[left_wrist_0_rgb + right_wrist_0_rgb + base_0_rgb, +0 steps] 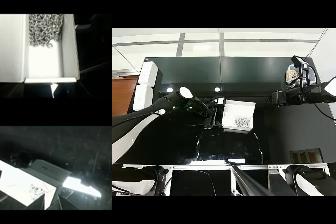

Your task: Fold the box and place the chain.

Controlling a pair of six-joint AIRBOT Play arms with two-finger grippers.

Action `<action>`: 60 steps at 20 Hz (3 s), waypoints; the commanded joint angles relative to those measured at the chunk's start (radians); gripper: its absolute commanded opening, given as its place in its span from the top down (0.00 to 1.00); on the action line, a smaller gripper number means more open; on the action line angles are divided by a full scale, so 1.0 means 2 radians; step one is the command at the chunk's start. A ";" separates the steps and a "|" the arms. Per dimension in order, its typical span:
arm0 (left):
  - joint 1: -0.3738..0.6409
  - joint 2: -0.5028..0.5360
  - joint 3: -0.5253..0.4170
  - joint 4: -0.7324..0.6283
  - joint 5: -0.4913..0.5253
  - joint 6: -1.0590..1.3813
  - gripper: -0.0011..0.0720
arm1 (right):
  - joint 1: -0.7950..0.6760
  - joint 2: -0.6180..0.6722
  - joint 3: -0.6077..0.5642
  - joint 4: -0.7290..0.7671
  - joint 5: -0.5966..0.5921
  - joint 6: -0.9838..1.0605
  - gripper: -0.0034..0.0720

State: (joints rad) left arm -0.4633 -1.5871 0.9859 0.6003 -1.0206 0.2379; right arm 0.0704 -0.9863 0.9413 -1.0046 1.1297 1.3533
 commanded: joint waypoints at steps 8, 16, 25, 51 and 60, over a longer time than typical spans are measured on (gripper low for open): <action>-0.005 0.000 0.000 0.001 0.006 -0.004 0.41 | 0.021 -0.021 0.000 0.009 -0.037 0.000 0.05; -0.005 0.000 0.000 0.000 0.006 -0.004 0.41 | 0.096 -0.095 0.005 0.020 -0.032 -0.236 0.05; -0.005 0.000 0.000 0.001 0.006 -0.004 0.41 | 0.097 -0.096 -0.001 0.065 0.021 -0.475 0.05; -0.005 0.000 0.000 0.001 0.006 -0.004 0.41 | 0.097 -0.111 -0.043 0.083 -0.003 -0.542 0.64; -0.005 0.000 0.000 0.001 0.006 -0.004 0.41 | 0.097 -0.111 -0.052 0.083 0.002 -0.540 0.64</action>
State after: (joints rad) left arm -0.4740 -1.5871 0.9859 0.6014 -1.0084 0.2302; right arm 0.2634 -1.2072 0.8467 -0.8368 1.1255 0.2718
